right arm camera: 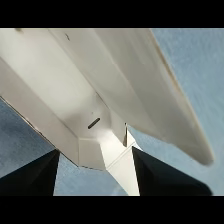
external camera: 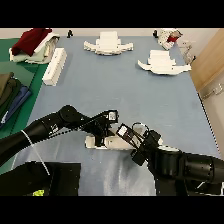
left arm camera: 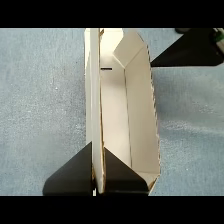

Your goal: Fold the box.

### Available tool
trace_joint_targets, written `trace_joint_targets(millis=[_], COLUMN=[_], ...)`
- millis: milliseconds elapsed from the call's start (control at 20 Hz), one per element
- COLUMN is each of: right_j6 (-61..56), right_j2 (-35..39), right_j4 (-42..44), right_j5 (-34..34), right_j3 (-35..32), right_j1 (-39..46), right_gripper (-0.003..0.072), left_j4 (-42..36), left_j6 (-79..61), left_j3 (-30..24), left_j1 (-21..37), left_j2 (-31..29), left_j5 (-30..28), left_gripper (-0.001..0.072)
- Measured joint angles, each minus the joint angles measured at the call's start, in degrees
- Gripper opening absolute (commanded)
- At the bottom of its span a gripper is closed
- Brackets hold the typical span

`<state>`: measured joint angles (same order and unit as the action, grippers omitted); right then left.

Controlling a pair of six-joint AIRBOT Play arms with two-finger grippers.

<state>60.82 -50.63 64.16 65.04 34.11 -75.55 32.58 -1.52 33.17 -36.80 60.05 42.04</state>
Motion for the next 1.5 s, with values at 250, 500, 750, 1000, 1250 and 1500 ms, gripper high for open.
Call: trace_joint_targets(millis=[250,500,750,1000,1250,1500], right_j6=[14.12,40.33,72.87,92.54,99.23,99.93], right_j2=[3.93,7.67,8.57,6.38,2.49,1.62], right_j4=[5.25,19.12,39.93,53.09,59.63,61.02], right_j5=[-5.18,-11.96,-16.20,-15.82,-15.21,-13.99], right_j3=[-2.19,-6.05,-8.68,-9.38,-9.46,-9.46], right_j1=[8.68,21.35,36.54,45.40,47.84,48.37], right_gripper=[0.0719,0.0719,0.0720,0.0719,0.0716,0.0715], left_j4=[-0.02,-0.02,0.00,0.00,-0.02,-0.02], left_j6=[-0.02,-0.02,0.00,-0.02,-0.02,0.00], left_j3=[0.00,0.00,0.00,0.00,0.00,0.00], left_j1=[0.00,0.00,0.00,0.00,0.00,0.00], left_j2=[0.00,0.00,0.00,0.00,0.00,0.00], left_j5=[0.00,0.00,0.00,-0.07,0.02,0.02], left_gripper=[0.0012,0.0012,0.0012,0.0011,0.0011,0.0011])
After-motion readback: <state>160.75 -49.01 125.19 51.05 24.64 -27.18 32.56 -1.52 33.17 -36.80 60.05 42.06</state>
